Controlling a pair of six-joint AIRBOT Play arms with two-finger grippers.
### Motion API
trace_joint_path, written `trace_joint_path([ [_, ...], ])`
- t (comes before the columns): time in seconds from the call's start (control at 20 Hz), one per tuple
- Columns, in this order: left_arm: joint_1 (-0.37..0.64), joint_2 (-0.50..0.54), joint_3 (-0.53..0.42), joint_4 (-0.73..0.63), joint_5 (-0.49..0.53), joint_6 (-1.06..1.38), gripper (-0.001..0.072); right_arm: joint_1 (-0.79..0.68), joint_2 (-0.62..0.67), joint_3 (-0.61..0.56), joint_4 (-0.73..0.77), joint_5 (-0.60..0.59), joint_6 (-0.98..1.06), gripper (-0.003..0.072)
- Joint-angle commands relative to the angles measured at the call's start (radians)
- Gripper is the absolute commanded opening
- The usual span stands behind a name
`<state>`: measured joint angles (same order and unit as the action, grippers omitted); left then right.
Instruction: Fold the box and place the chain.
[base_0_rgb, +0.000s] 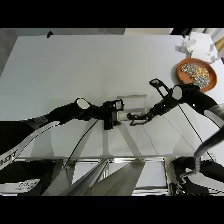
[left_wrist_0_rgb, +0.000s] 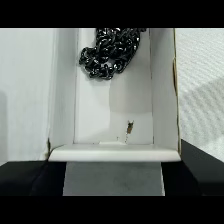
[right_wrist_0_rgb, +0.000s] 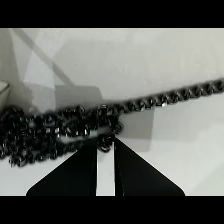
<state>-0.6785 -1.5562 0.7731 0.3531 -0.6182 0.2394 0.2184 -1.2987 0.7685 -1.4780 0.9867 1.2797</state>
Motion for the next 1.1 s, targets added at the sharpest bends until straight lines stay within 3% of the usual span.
trace_joint_path([
  [0.0,-0.001,0.000,0.000,0.000,0.000,0.000,0.0253,0.001,0.067,0.001,-0.017,0.060,0.003,0.0018],
  [0.65,-0.001,0.000,0.000,0.000,0.000,0.000,0.0253,0.001,0.599,0.001,0.063,0.283,0.003,0.0018],
  [0.85,-0.001,0.000,0.000,0.000,0.000,0.000,0.0253,0.001,0.628,0.045,0.241,0.293,0.002,0.0018],
  [1.05,0.000,0.000,0.000,0.000,0.000,0.000,0.0253,0.001,0.619,0.127,0.386,0.204,-0.014,0.0018],
])
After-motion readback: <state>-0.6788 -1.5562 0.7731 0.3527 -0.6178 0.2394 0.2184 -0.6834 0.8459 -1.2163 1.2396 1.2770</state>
